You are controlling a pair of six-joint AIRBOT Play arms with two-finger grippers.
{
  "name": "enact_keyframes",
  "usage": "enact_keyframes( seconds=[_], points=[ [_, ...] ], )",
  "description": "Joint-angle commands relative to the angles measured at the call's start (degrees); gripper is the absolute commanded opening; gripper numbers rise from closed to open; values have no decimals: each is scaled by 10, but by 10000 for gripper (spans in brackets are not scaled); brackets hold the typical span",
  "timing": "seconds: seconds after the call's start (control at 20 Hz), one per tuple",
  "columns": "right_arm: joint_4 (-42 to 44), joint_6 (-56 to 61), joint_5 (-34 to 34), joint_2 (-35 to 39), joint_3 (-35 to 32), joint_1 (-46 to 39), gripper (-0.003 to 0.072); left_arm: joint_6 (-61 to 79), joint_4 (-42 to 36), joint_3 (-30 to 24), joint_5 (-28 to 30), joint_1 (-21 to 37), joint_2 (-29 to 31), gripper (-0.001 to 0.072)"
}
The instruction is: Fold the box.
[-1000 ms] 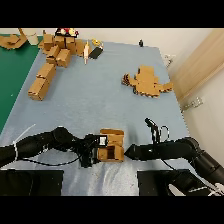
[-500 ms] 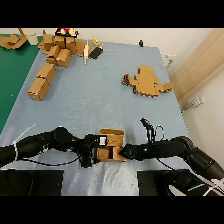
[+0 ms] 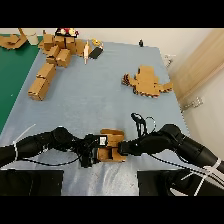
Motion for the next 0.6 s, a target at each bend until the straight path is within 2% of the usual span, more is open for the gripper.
enact_keyframes(
  seconds=[0.0,0.15,0.35,0.55],
  points=[
    [-101,144,-31,-22,33,65,418,0,0,1,0,1,0,512],
    [-118,220,-57,-41,33,98,418,0,0,1,0,1,0,512],
    [-128,296,-38,-52,33,135,418,0,0,1,0,1,0,512],
    [-126,321,-25,-54,39,136,418,0,0,1,0,1,0,512]
  ],
)
